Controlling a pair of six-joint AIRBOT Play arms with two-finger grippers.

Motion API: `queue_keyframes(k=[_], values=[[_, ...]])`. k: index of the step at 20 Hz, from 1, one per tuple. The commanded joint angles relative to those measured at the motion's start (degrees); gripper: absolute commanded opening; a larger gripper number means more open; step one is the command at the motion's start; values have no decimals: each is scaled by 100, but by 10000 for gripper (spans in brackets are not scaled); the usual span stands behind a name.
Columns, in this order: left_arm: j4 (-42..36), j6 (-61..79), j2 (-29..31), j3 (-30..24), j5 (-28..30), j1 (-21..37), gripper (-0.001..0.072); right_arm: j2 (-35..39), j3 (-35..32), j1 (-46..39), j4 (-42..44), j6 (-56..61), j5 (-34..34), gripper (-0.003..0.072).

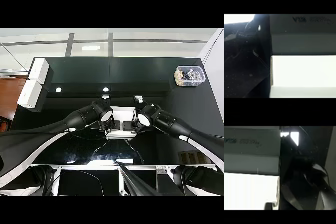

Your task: Fold the box and place the chain.

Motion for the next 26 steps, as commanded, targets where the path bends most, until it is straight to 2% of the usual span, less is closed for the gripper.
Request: queue_keyframes(k=[1, 3, 4, 5, 9, 13, 15, 17, 19, 21, 22, 25, 26], values=[[-4, -4, -4, -2, 13, 0, 30, 4, 4, -2, -11, 7, 24, 297], [-4, -4, -4, -2, 13, 0, 30, 44, 4, -9, -11, 0, 26, 299], [-2, -4, -4, -2, 11, 0, 30, 74, 11, -9, -11, 0, 31, 400], [-2, -4, -4, -2, 13, 0, 30, 125, 17, -9, -11, 0, 50, 426], [-2, -4, -4, -2, 13, 0, 30, 614, 17, -13, 2, -142, 133, 432], [-4, -4, -4, -2, 9, 0, 30, 1556, 17, -227, -140, -396, 339, 432], [-2, -4, -4, -2, 9, 0, 30, 1989, 17, -503, -686, -505, 807, 432], [-2, -4, -4, -2, 11, 0, 30, 2271, 15, -920, -1720, -573, 1235, 431], [-2, -4, -4, -2, 11, 0, 30, 2297, 7, -1504, -2782, -883, 1252, 431], [0, -4, -4, -2, 11, 0, 30, 2249, -42, -2297, -3442, -981, 435, 443], [-2, -4, -4, -2, 13, 0, 30, 2197, -76, -2791, -3438, -1001, -269, 720], [-4, -4, -4, -2, 11, 0, 30, 1698, 33, -4035, -3001, -1078, -1834, 720], [-4, -4, -4, -2, 11, 0, 30, 1399, 280, -4336, -2879, -1207, -2037, 719]])
